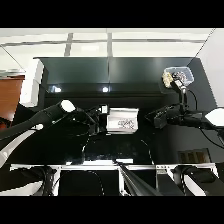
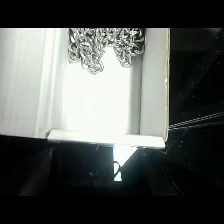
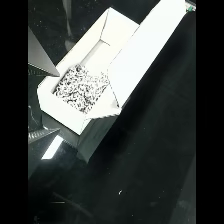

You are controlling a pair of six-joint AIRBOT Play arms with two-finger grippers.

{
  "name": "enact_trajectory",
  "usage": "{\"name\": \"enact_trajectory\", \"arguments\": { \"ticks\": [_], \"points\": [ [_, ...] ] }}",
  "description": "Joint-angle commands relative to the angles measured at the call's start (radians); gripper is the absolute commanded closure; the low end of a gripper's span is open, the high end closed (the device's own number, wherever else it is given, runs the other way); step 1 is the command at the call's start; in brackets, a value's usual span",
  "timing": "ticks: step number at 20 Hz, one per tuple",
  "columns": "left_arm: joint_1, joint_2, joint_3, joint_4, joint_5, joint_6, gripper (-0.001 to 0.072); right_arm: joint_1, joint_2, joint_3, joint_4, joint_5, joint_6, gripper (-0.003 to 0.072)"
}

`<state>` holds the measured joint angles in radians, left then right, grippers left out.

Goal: Fold the box and place the chain.

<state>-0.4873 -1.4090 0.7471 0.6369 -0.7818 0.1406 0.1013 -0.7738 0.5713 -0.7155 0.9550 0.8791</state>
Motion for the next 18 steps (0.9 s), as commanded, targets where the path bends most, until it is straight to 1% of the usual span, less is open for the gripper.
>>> {"name": "enact_trajectory", "arguments": {
  "ticks": [1, 4, 6, 13, 14, 15, 16, 17, 18],
  "points": [
    [-0.001, -0.003, 0.008, -0.018, -0.004, 0.018, -0.0001, 0.0, 0.0, 0.001, 0.0, -0.002, 0.0, 0.0307],
    [-0.001, -0.003, 0.008, -0.048, -0.009, 0.026, -0.0001, 0.0, 0.0, 0.0, 0.0, -0.015, 0.0, 0.0307],
    [-0.008, -0.003, 0.012, -0.032, -0.015, 0.04, 0.0, 0.0, 0.0, 0.001, 0.0, -0.018, 0.0, 0.0307],
    [-0.053, -0.016, 0.013, -0.055, 0.008, 0.066, 0.0002, 0.0, 0.0, 0.001, 0.0, -0.018, 0.0, 0.0307],
    [-0.062, -0.02, 0.013, -0.055, 0.031, 0.064, 0.0024, 0.0, 0.0, 0.001, 0.0, -0.018, 0.0, 0.0307],
    [-0.066, -0.019, 0.013, -0.053, 0.043, 0.058, 0.0093, 0.0, 0.0, 0.001, 0.0, -0.018, 0.0, 0.0307],
    [-0.067, -0.019, 0.013, -0.053, 0.044, 0.058, 0.024, 0.0, 0.0, 0.001, 0.0, -0.018, 0.0, 0.0307],
    [-0.067, -0.019, 0.013, -0.053, 0.042, 0.058, 0.0355, 0.0, 0.0, 0.001, 0.0, -0.019, 0.0, 0.0307],
    [-0.067, -0.019, 0.013, -0.053, 0.042, 0.058, 0.036, 0.0, 0.001, 0.001, 0.0, -0.025, 0.005, 0.0306]
  ]
}}
